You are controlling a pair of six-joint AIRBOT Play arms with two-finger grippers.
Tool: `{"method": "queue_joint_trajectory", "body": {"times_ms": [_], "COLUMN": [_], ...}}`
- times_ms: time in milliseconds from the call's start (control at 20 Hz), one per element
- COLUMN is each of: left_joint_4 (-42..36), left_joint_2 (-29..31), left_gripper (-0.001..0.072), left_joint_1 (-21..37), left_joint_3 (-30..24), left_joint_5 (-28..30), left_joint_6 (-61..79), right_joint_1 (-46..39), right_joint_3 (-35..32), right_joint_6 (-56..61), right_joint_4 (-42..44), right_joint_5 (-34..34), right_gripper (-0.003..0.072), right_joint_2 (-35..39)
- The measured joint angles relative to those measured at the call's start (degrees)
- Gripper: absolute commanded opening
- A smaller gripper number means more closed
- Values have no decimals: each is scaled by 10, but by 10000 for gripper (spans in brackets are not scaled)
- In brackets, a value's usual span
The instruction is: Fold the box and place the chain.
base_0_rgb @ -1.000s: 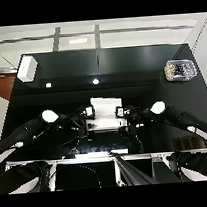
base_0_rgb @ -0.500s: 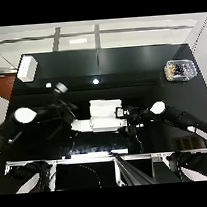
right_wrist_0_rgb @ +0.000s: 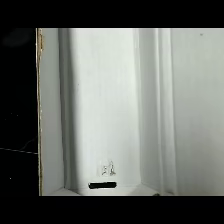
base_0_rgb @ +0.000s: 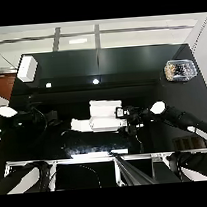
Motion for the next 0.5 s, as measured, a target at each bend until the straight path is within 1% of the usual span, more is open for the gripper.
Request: {"method": "queue_joint_trajectory", "body": {"times_ms": [200,350,400,500], "left_joint_4": [-63,-90,-99,-124], "left_joint_2": [-71,-98,-103,-108], "left_gripper": [27,28,39,299], "left_joint_1": [-55,-101,-113,-132], "left_joint_3": [-2,-2,-2,-2], "left_joint_5": [-7,-2,1,7], "left_joint_6": [32,41,43,49], "right_joint_1": [0,0,0,0], "right_joint_3": [0,0,0,0], "right_joint_6": [0,0,0,0], "right_joint_4": [0,0,0,0], "right_joint_5": [0,0,0,0], "right_gripper": [461,461,461,461], "right_joint_2": [0,0,0,0]}}
